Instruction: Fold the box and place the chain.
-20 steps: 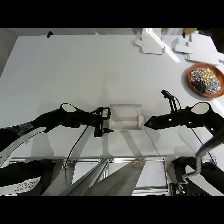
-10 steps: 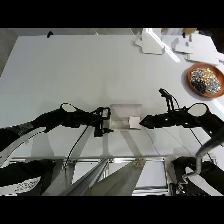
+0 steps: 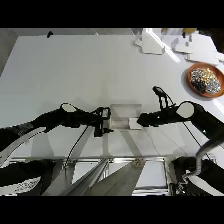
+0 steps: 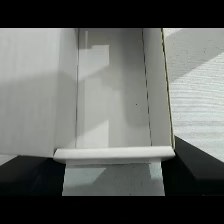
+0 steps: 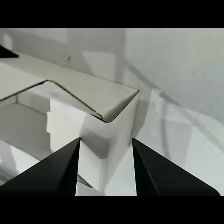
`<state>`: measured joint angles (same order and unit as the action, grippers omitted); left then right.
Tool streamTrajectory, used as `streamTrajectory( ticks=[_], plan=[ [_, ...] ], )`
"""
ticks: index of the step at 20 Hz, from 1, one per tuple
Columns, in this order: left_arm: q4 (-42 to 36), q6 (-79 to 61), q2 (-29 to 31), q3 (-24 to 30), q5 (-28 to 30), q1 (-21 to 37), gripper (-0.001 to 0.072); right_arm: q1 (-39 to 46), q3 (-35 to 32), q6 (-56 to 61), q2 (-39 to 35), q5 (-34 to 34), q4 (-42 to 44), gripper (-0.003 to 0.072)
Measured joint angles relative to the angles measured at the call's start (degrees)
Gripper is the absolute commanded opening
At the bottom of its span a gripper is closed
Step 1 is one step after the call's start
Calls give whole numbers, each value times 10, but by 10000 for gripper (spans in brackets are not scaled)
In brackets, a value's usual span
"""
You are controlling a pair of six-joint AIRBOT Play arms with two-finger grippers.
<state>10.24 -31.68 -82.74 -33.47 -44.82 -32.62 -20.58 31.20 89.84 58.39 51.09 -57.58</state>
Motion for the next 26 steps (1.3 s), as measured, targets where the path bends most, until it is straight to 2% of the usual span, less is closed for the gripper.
streamTrajectory(
  ticks=[4, 6, 12, 15, 17, 26],
  plan=[
    [0, 0, 0, 0, 0, 0, 209, -60, 38, 133, 28, 5, -85, 355],
    [0, 0, 0, 0, 0, 0, 209, -83, 53, 187, 42, 5, -113, 315],
    [0, 0, 0, 0, 0, 0, 209, -132, 84, 312, 70, 20, -184, 315],
    [0, 0, 0, 0, 0, 0, 209, -157, 108, 349, 93, 33, -210, 311],
    [0, 0, 0, 0, 0, 0, 209, -173, 128, 370, 111, 46, -231, 254],
    [0, -1, 0, 0, 0, 0, 209, -208, 159, 419, 152, 77, -282, 250]
  ],
)
